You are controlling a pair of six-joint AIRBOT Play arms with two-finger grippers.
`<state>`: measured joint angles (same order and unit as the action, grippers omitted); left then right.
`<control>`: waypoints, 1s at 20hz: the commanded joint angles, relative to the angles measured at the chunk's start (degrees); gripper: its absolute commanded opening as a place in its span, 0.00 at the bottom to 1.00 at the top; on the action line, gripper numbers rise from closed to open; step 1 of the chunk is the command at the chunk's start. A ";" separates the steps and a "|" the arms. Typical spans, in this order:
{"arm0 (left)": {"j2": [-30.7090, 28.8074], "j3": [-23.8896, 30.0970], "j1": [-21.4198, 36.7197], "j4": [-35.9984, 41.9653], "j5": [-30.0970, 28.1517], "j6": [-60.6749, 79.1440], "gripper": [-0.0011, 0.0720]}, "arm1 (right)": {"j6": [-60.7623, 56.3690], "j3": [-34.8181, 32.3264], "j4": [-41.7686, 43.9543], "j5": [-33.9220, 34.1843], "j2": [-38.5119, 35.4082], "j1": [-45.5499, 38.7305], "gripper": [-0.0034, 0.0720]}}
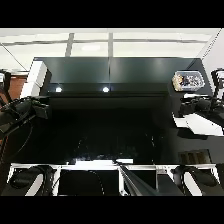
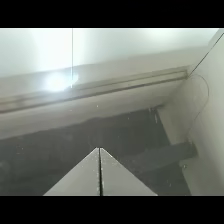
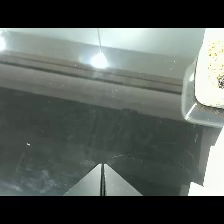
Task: Fold the box and place the chain.
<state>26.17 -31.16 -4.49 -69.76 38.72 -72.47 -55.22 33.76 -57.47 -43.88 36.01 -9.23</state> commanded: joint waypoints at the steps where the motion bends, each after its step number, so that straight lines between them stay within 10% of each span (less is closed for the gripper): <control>1: -0.02 0.04 0.02 1.20 -4.87 0.15 0.05 | -0.04 0.00 0.79 2.89 -0.02 0.07 0.07; 5: 3.89 0.17 -0.33 4.22 -16.31 0.15 0.14 | -0.02 -0.02 4.94 18.18 0.55 0.04 0.08; 6: 6.91 0.00 -1.05 5.77 -17.79 0.26 0.55 | -0.04 -0.02 4.72 21.33 1.99 -0.11 0.32; 7: 10.67 -0.61 -2.23 5.84 -17.27 0.17 0.99 | -0.04 0.00 4.83 23.32 4.31 -0.59 0.87; 13: 24.06 -12.04 -2.60 -10.29 4.04 -12.20 0.99 | -16.15 12.79 -12.00 17.86 22.67 -22.47 0.98; 20: 24.37 -13.11 -1.44 -13.84 3.30 -14.99 0.99 | -25.70 39.67 -12.50 -10.95 46.31 -55.25 0.97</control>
<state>50.02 -43.66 -6.13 -81.28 41.19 -85.84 -78.56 63.75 -69.80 -39.22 73.17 -54.02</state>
